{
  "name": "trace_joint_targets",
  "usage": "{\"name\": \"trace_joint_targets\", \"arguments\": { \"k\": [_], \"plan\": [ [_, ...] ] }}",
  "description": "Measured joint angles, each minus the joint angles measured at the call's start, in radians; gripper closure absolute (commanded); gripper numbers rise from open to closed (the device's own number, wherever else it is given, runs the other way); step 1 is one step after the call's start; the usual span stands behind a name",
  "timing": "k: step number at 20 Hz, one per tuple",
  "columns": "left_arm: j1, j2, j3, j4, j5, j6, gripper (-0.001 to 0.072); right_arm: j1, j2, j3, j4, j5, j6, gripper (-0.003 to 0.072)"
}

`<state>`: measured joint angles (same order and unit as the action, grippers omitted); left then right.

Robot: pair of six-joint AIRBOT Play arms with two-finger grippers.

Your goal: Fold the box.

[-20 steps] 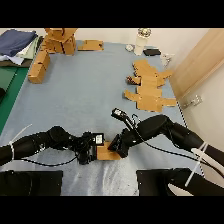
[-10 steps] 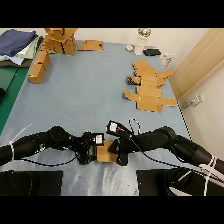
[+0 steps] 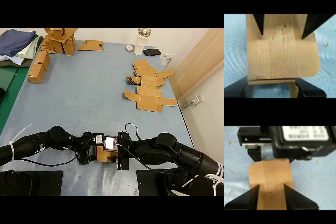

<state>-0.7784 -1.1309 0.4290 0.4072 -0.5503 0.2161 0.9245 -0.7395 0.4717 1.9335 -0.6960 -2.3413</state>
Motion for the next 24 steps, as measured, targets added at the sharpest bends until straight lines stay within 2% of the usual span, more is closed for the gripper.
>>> {"name": "trace_joint_targets", "arguments": {
  "k": [1,2,14,24],
  "plan": [
    [0.0,0.0,0.0,0.0,0.0,0.0,0.0246,0.01,0.009,0.001,-0.01,0.0,0.0,0.0175],
    [0.0,0.0,0.0,0.0,0.0,0.0,0.0246,0.016,0.014,0.001,-0.017,0.0,-0.004,0.0085],
    [0.0,0.0,0.0,0.0,0.0,0.0,0.0246,0.045,-0.007,0.001,-0.109,-0.006,-0.09,0.0085],
    [0.0,0.0,0.0,0.0,0.0,0.0,0.0247,0.229,-0.021,-0.004,-0.49,0.016,0.256,0.0087]
  ]
}}
